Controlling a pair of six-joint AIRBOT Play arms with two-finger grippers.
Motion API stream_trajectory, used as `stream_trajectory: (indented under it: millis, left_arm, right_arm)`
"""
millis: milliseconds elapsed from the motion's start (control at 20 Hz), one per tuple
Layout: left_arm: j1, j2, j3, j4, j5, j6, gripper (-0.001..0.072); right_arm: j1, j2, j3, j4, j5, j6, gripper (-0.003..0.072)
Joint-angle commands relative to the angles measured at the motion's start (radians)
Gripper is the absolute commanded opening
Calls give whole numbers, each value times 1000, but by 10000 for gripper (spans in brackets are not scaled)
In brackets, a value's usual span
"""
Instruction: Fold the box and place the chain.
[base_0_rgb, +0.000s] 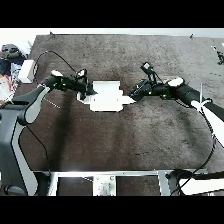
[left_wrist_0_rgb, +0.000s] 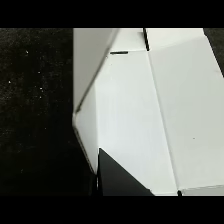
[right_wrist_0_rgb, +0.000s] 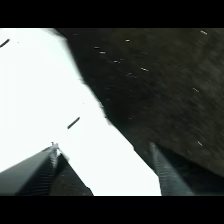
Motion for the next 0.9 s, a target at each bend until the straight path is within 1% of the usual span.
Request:
stream_trajectory:
  millis: [0, 200, 300, 450, 550, 650, 850]
  left_arm:
    - [1, 1, 0, -4, 8, 1, 12]
    - [1, 1, 0, -4, 8, 1, 12]
    - [1, 1, 0, -4, 8, 1, 12]
    - [1, 1, 0, -4, 8, 1, 12]
    - [1, 1, 0, -4, 8, 1, 11]
    - [1, 1, 0, -8, 8, 1, 12]
    - [1, 1, 0, -11, 8, 1, 12]
  right_arm:
    - [43, 1, 0, -13, 36, -124, 713]
    - [98, 0, 0, -28, 83, -276, 713]
    - [131, -5, 0, -70, 85, -335, 713]
    - [173, -47, 0, -72, 85, -414, 713]
    - [187, -79, 0, -102, 85, -420, 714]
    - [197, -87, 0, -172, 64, -411, 714]
    - [201, -87, 0, -184, 29, -399, 714]
